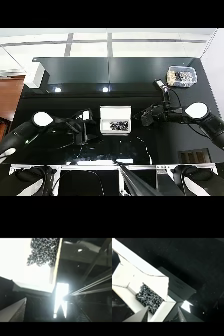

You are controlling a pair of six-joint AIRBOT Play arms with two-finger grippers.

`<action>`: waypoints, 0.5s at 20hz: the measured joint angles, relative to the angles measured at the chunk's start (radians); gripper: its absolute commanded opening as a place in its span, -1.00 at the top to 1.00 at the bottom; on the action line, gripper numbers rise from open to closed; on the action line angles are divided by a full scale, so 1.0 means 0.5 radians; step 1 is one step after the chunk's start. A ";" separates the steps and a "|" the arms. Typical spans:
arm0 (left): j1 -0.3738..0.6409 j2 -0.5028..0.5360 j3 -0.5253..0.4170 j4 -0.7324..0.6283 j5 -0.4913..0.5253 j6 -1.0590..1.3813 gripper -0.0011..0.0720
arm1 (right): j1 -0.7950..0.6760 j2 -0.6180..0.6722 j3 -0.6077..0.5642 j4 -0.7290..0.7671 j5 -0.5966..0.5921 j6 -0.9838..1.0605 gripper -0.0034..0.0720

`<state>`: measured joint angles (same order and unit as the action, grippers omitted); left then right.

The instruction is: Fold the box and place the chain.

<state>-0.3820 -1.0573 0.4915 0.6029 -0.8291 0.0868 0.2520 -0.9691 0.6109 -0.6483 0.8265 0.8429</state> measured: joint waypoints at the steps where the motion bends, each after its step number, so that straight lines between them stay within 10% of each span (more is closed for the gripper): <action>1: -0.005 -0.063 0.025 -0.015 0.005 0.032 -0.98 | 0.000 0.000 0.000 0.001 0.000 0.001 -0.23; 10: -0.019 -0.430 0.208 -0.114 0.018 0.233 -0.98 | 0.000 0.000 0.000 0.001 0.002 0.005 -0.23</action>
<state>-0.3916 -1.2724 0.5957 0.5461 -0.8204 0.2035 0.2520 -0.9691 0.6109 -0.6479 0.8276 0.8455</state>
